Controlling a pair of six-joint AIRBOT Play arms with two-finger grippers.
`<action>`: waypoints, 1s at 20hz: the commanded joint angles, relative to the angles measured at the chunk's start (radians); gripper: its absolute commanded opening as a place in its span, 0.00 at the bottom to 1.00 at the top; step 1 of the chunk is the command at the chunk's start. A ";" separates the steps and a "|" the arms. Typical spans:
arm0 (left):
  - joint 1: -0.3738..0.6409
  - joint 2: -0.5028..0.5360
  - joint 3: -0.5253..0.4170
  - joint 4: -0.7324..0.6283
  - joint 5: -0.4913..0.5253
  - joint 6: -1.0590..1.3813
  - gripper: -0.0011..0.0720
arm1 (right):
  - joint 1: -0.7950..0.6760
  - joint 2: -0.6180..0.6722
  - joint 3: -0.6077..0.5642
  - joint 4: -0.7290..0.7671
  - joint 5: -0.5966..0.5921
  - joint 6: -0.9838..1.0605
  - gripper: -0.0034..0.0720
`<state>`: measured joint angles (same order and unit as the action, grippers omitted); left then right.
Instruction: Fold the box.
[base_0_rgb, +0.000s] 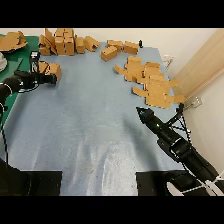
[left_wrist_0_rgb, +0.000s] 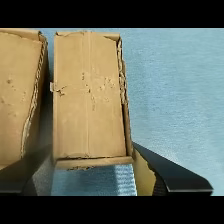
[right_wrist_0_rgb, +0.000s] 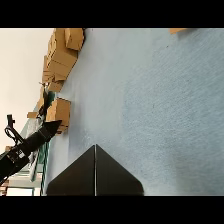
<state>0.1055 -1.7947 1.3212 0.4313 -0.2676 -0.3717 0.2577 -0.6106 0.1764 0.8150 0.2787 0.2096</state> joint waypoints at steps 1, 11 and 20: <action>0.005 0.016 0.001 0.000 -0.034 -0.016 0.97 | 0.000 0.001 0.001 0.000 0.000 0.000 0.05; 0.161 0.203 0.001 0.345 -0.389 -0.301 0.97 | 0.000 0.001 0.001 -0.013 0.021 0.000 0.05; -0.054 0.277 0.003 0.222 -1.015 -0.303 0.02 | 0.033 -0.172 0.240 -0.789 0.150 0.503 0.05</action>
<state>0.1524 -1.5440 1.3254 0.6697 -1.1408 -0.6552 0.2749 -0.6979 0.3119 0.4126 0.3885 0.4431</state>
